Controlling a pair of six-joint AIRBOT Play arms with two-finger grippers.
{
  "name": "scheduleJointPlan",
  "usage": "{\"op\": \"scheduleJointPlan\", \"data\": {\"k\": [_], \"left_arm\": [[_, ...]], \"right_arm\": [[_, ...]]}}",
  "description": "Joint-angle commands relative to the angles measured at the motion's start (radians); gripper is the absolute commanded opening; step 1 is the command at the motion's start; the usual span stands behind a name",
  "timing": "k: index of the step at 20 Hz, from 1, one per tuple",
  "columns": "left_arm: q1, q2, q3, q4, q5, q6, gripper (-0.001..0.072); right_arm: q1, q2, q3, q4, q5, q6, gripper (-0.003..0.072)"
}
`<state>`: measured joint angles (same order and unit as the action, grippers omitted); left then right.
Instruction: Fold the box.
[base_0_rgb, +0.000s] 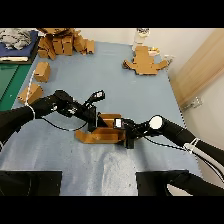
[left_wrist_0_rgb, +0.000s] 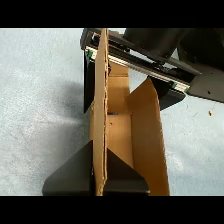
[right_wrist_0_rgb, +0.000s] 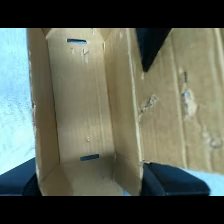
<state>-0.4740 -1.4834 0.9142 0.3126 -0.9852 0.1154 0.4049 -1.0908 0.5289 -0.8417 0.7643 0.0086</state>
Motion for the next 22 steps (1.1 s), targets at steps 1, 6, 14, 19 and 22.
{"op": "scheduleJointPlan", "data": {"k": [1, 6, 14, 19, 22], "left_arm": [[0.000, -0.001, 0.001, 0.003, -0.002, 0.000, 0.0013], [0.000, -0.001, 0.001, 0.003, -0.022, 0.000, 0.0013], [0.000, 0.000, 0.001, 0.002, -0.066, 0.000, 0.0013], [0.000, 0.000, 0.001, 0.003, -0.063, 0.000, 0.0014], [0.001, 0.000, 0.001, 0.002, -0.062, 0.000, 0.0013]], "right_arm": [[0.001, 0.024, 0.000, 0.001, 0.030, 0.024, 0.0720], [0.001, 0.056, 0.000, 0.002, 0.030, 0.047, 0.0720], [0.003, 0.005, 0.000, 0.000, -0.017, 0.043, 0.0720], [0.003, 0.001, 0.000, -0.023, -0.008, 0.048, 0.0720], [0.003, 0.001, 0.000, -0.028, -0.005, 0.055, 0.0720]]}}
